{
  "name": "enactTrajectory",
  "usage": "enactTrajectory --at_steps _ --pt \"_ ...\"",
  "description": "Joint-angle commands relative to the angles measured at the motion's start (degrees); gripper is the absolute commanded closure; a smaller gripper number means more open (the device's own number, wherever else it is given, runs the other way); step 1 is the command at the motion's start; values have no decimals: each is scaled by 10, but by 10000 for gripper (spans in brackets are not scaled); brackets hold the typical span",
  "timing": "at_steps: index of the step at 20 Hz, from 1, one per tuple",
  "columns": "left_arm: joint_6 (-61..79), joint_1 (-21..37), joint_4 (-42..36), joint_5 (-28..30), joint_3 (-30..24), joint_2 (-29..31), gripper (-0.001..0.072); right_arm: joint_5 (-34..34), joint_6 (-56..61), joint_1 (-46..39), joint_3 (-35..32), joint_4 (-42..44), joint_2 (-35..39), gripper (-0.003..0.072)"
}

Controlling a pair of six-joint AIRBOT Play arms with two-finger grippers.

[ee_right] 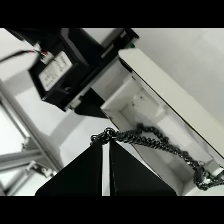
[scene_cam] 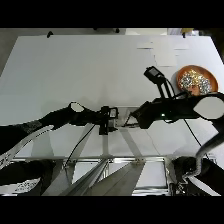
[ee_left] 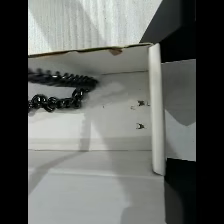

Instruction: Fold the box and place the chain.

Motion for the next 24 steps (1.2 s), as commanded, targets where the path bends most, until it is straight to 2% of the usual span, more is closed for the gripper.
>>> enactTrajectory --at_steps 1,8,12,14,17,19,20,21,22,24 --pt "0 0 0 0 0 0 502 -4 0 28 1 -36 -45 634" --pt "0 0 0 0 0 0 502 3 0 23 17 -39 -56 619" --pt "0 0 0 0 0 0 502 69 0 -61 86 -42 -50 627" --pt "0 0 0 0 0 0 502 92 7 -122 95 -58 -47 628" --pt "0 0 0 0 0 0 502 103 53 -201 91 -179 -49 627" --pt "0 0 0 0 0 0 502 85 75 -245 75 -219 -53 621" --pt "0 0 0 0 0 0 502 72 75 -259 62 -214 -57 542" --pt "0 0 0 0 0 0 502 58 75 -265 42 -205 -62 416" --pt "0 0 0 0 0 0 502 48 75 -265 23 -192 -68 377" --pt "0 0 0 0 0 0 502 28 73 -263 -20 -157 -86 378"
